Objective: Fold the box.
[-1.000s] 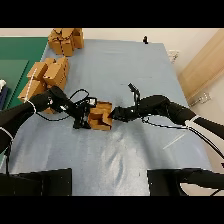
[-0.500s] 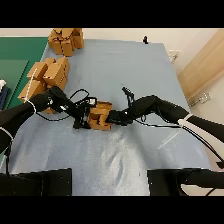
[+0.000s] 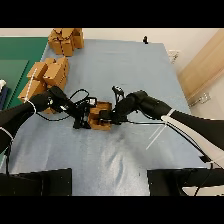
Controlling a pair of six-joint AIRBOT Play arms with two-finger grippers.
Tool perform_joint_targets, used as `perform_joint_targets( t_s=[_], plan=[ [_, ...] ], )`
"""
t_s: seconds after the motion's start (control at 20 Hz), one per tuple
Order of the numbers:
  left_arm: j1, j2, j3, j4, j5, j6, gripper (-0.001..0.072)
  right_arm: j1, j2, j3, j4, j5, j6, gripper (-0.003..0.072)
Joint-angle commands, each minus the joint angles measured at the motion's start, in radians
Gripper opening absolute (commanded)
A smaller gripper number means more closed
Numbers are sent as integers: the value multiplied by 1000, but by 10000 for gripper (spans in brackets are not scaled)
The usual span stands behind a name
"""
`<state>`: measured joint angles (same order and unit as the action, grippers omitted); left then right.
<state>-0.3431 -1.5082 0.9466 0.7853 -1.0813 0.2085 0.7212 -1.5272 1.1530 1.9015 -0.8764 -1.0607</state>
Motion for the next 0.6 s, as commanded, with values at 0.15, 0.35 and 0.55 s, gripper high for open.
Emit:
perform_joint_targets(
  t_s=[0.15, 0.35, 0.55],
  plan=[
    [1, 0, 0, 0, 7, 0, 227, 60, -64, 55, -248, -132, 306, 8],
    [2, 0, 0, 1, 7, 0, 227, 60, -64, 74, -245, -127, 305, 7],
    [1, 0, 0, 1, 7, 0, 227, 60, -63, 132, -259, -176, 305, 332]
  ],
)
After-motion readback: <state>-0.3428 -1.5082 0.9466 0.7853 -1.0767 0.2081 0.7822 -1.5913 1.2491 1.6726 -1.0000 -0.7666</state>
